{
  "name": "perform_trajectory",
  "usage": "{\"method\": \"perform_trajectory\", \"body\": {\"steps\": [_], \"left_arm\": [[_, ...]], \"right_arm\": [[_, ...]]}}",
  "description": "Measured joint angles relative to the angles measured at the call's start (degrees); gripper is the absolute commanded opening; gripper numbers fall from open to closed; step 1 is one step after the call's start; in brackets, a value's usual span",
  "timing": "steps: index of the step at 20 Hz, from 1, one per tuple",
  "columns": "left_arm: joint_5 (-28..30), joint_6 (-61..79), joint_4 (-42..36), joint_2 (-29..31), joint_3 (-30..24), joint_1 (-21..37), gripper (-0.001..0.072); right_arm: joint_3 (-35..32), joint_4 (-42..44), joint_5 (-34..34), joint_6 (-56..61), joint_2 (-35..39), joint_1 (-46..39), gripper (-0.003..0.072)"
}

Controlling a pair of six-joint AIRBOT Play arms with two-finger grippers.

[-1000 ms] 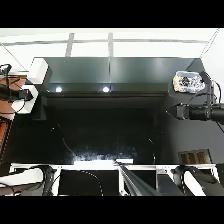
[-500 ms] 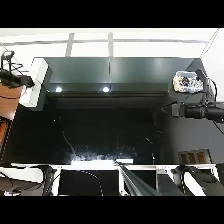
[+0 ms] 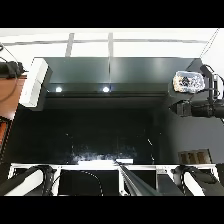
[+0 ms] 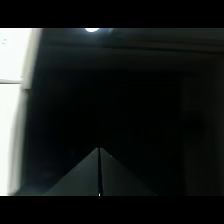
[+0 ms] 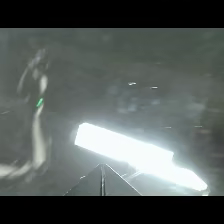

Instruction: Fold the box and place the chain.

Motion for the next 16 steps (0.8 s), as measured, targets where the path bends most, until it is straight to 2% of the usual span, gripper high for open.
{"method": "perform_trajectory", "body": {"steps": [4,7,11,16], "left_arm": [[8.7,0.66,-0.24,18.51,-22.71,-8.0,0.0029],[13.35,-0.48,-0.28,28.83,-34.23,-9.86,0.0029],[15.23,-1.33,-0.15,36.59,-39.89,-10.25,0.003],[16.04,-1.73,-0.04,39.45,-41.64,-10.36,0.003]], "right_arm": [[-6.88,-2.89,-14.34,-1.68,2.29,0.0,0.001],[-10.64,-4.26,-21.92,-2.27,2.8,0.02,0.001],[-12.28,-4.96,-25.88,-2.6,3.06,0.0,0.001],[-12.76,-5.35,-27.32,-2.73,3.1,0.0,0.001]]}}
